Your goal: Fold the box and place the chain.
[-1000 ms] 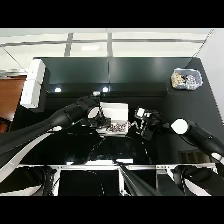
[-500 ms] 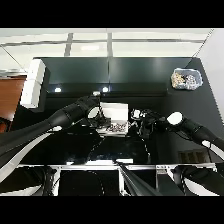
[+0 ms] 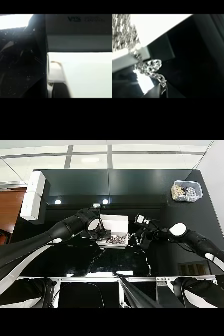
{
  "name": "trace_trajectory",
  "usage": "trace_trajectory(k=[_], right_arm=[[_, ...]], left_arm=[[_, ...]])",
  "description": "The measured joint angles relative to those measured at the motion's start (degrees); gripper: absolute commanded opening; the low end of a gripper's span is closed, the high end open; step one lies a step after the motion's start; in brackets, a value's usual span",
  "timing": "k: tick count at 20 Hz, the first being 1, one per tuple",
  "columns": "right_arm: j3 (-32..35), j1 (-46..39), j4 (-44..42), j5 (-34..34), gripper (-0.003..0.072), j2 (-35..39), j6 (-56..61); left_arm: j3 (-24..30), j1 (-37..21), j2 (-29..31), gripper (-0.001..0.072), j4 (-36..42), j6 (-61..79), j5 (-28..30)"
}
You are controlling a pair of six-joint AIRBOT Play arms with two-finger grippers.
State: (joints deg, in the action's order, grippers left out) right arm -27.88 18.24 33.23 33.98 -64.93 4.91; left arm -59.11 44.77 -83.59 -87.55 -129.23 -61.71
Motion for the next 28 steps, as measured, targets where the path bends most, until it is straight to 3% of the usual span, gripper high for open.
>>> trace_trajectory(k=[5,10,15,20,21,22,23,28], right_arm=[[-2.0,-0.1,0.3,6.1,0.0018,12.0,17.2],[-10.9,0.0,-0.3,14.1,0.0018,20.0,35.4],[-15.7,0.1,-7.6,15.2,0.0018,20.9,44.9],[-15.8,2.3,-7.7,16.4,0.0020,14.7,49.2],[-15.6,3.1,-7.2,16.5,0.0038,12.9,49.6],[-15.6,3.8,-6.5,16.6,0.0248,11.3,50.0],[-15.5,4.3,-5.9,16.7,0.0332,10.1,50.2],[-15.3,2.6,0.2,18.0,0.0331,7.5,51.0]], left_arm=[[0.0,0.0,0.0,0.0027,0.0,0.0,0.0],[0.0,0.0,0.0,0.0027,0.8,0.0,0.0],[0.0,0.0,0.0,0.0028,1.1,0.0,0.0],[0.0,0.0,0.0,0.0027,1.3,0.0,0.0],[0.0,0.0,0.0,0.0027,1.3,0.0,0.0],[0.0,0.0,0.0,0.0027,1.3,0.0,0.0],[0.0,0.0,0.0,0.0027,1.3,0.0,0.0],[0.0,0.0,0.0,0.0027,1.3,0.0,0.0]])
